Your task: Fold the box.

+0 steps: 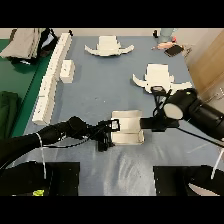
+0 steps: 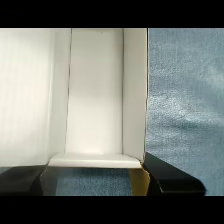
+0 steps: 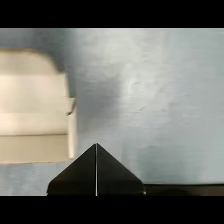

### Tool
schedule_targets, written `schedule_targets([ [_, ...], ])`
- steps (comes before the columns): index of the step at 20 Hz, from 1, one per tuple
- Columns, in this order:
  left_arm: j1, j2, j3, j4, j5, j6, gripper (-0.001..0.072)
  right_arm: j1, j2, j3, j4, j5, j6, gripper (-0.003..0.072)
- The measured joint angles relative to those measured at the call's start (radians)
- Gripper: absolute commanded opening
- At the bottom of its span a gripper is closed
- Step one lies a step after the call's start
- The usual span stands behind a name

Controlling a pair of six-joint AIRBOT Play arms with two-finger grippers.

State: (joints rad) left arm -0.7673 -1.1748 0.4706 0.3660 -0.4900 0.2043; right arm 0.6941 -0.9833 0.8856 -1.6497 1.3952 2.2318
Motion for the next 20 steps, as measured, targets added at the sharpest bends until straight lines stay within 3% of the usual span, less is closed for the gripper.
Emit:
schedule_targets([
  [4, 0.000, 0.000, 0.000, 0.000, 0.000, 0.000, 0.0597, -0.308, -0.019, 0.005, 0.119, -0.051, -0.256, 0.0000],
  [10, 0.000, 0.000, 0.000, 0.000, 0.000, 0.000, 0.0596, -0.728, -0.278, 0.012, 0.677, -0.093, -0.705, 0.0002],
  [14, 0.000, 0.000, 0.000, 0.000, 0.000, 0.000, 0.0596, -0.786, -0.487, 0.063, 1.019, -0.014, -0.893, 0.0002],
  [20, 0.000, 0.000, 0.000, 0.000, 0.000, 0.000, 0.0597, -0.696, -0.623, 0.118, 1.172, 0.077, -1.020, 0.0002],
])
